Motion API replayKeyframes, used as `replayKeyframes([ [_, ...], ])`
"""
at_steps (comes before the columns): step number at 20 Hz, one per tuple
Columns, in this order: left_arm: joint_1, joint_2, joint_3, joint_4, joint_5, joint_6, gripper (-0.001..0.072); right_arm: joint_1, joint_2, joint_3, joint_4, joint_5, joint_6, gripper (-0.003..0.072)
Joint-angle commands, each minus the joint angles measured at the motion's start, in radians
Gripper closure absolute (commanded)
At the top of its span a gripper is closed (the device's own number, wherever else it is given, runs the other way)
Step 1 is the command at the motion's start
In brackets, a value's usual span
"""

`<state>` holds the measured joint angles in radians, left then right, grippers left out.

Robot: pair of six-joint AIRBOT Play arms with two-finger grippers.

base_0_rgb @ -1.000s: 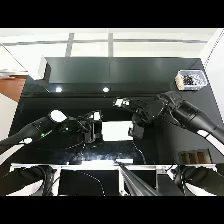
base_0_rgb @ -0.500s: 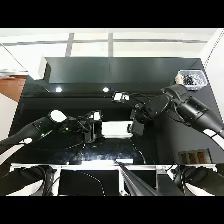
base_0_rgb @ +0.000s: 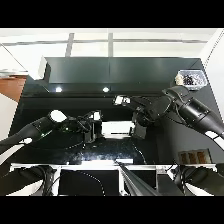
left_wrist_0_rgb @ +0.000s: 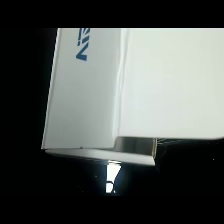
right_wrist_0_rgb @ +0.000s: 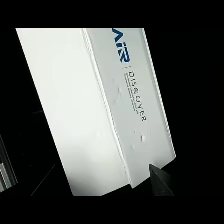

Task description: Fold the box and place the chain.

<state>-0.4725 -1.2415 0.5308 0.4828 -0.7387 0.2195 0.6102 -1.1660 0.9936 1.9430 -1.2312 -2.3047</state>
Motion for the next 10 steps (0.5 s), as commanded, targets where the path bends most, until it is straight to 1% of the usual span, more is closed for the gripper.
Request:
replayKeyframes([
  [1, -0.001, -0.001, 0.001, 0.0, 0.0, 0.0, 0.0429, 0.0, -0.013, -0.002, 0.001, 0.008, 0.01, -0.0009],
  [10, -0.001, -0.001, 0.001, 0.0, 0.0, 0.0, 0.0429, -0.002, -0.065, -0.002, -0.018, 0.038, 0.027, -0.0009],
])
